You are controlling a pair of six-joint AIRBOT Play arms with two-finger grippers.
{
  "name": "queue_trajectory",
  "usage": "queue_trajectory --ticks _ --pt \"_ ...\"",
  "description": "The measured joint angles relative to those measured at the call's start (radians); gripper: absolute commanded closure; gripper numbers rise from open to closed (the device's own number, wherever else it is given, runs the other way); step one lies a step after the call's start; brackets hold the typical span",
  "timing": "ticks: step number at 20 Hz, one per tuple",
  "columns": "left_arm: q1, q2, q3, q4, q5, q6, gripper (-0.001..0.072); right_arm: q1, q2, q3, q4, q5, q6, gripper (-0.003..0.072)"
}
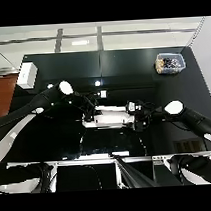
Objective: Fold the box and place the chain.
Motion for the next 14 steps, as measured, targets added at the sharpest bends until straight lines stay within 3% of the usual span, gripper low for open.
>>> queue_trajectory --ticks 14 --pt "-0.006 0.008 -0.044 -0.016 0.019 -0.050 0.0688 0.004 -0.126 0.001 0.039 0.029 -0.120 -0.0016"
